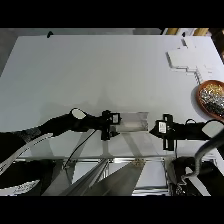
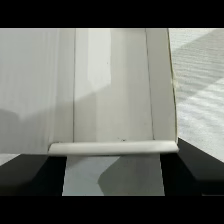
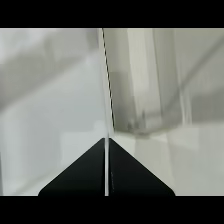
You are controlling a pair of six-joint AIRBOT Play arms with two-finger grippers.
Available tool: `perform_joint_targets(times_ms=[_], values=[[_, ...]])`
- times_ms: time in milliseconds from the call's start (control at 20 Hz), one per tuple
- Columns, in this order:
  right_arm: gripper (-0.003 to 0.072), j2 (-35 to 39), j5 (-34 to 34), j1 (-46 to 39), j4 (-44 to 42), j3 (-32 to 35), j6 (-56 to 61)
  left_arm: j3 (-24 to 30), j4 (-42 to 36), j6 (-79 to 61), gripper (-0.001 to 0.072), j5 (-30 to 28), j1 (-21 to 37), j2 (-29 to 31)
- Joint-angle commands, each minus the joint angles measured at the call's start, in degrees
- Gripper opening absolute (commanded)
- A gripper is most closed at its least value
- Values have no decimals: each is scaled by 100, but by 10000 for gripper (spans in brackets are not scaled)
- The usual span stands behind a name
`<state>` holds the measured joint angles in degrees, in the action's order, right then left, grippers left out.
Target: Fold the box and place the chain.
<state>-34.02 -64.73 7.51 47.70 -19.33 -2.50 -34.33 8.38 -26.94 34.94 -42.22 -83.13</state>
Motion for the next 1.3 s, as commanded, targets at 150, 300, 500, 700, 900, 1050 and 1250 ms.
perform_joint_targets(times_ms=[150,300,500,700,900,1050,1250], values=[[17,-890,2170,0,-2706,9,-485,2,0,-2,333,0,-2,0],[17,-1906,2922,0,-3003,7,-483,2,0,-2,333,0,-2,0],[17,-2570,2977,0,-2994,7,-328,2,0,-2,333,2,-2,0],[17,-2393,2752,-2,-2946,4,-181,2,0,-2,333,2,-2,0],[17,-1412,2334,-2,-1749,-7,977,2,2,-2,333,0,-2,0],[17,-352,1633,-2,4,-7,1814,2,0,-2,333,2,-2,0],[16,492,474,0,2236,-4,1895,2,0,-2,333,0,-2,0]])
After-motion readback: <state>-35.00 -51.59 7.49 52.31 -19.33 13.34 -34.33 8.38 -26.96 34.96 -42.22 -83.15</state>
